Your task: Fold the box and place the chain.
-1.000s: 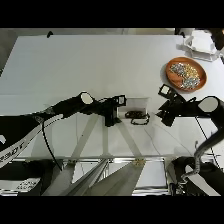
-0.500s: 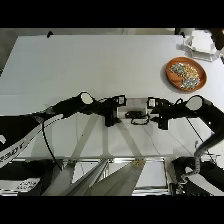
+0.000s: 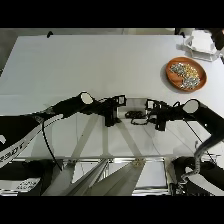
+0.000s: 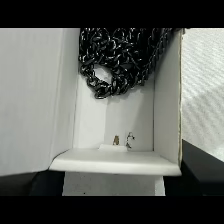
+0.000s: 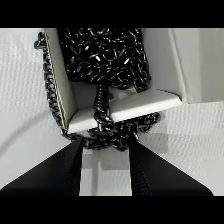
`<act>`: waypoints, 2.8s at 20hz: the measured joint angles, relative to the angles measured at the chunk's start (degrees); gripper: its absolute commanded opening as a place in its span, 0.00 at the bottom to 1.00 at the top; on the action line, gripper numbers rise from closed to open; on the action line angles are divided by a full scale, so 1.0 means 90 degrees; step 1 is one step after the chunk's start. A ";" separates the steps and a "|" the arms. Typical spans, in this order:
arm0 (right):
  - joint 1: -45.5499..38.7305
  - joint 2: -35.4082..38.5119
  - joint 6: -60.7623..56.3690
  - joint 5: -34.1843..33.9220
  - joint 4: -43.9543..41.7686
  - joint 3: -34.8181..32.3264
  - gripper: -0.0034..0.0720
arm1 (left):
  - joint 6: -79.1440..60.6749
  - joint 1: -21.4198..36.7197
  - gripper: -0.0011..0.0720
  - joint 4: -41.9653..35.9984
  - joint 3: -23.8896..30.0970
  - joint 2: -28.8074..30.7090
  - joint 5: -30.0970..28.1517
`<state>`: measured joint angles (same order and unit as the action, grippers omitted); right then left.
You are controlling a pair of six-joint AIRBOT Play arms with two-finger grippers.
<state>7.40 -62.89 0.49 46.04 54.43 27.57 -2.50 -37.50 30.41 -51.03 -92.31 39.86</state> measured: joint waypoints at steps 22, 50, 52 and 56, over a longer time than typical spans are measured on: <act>0.0250 -0.0007 -0.0005 -0.0682 -0.0073 -0.0121 0.12 | 0.0000 0.0000 0.14 0.0000 0.0000 0.0000 0.0002; 0.0282 0.0736 -0.0012 -0.0051 0.0559 -0.0129 0.53 | 0.0000 0.0000 0.14 0.0000 0.0000 0.0000 0.0002; 0.0282 0.0505 0.0075 -0.0044 0.0539 -0.0129 0.53 | 0.0000 0.0000 0.14 0.0002 0.0000 0.0000 0.0002; 0.0282 0.0155 0.0248 -0.0202 0.0294 -0.0126 0.53 | 0.0000 0.0000 0.14 0.0002 0.0000 0.0000 0.0002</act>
<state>9.93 -61.49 2.72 44.23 57.08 26.44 -2.50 -37.50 30.44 -51.03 -92.31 39.88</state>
